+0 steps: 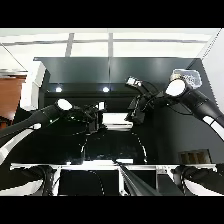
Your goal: Fold the box and place the chain.
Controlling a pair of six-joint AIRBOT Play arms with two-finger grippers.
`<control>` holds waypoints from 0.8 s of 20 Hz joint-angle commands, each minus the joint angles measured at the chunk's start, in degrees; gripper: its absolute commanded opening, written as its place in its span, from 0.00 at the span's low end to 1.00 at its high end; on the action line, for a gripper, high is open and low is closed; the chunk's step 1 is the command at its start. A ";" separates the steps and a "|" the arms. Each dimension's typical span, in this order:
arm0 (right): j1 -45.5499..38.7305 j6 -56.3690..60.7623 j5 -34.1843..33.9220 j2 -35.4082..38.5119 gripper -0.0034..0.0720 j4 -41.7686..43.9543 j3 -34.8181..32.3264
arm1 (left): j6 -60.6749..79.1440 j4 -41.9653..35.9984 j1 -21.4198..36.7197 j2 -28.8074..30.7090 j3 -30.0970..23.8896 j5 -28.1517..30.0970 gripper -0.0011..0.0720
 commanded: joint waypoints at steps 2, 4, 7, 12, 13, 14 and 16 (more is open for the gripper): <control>2.93 -4.22 -3.91 -0.76 0.98 -2.03 -0.09 | -0.04 0.00 -0.02 0.02 0.07 -0.11 0.42; 3.21 -4.22 -4.07 -1.05 0.98 -2.21 -0.76 | -0.04 0.00 -0.02 0.02 0.07 -0.24 0.42; 3.21 -4.20 -4.13 -1.05 0.80 -2.91 -2.84 | -0.04 0.00 -0.02 0.02 0.07 -0.59 0.42; 3.21 -4.17 -4.20 -1.01 0.58 -2.82 -3.26 | -0.04 0.00 -0.02 0.02 0.04 -0.74 0.42; 3.21 -4.15 -4.20 -0.96 0.58 -2.82 -3.26 | -0.04 0.00 -0.02 0.02 0.04 -0.74 0.42; 3.21 -4.13 -4.20 -0.83 0.58 -2.78 -3.23 | -0.04 -0.02 -0.02 0.02 0.04 -0.76 0.42; 3.21 -4.11 -4.20 -0.15 0.58 -2.23 -3.23 | -0.04 0.00 -0.02 0.02 0.04 -0.79 0.42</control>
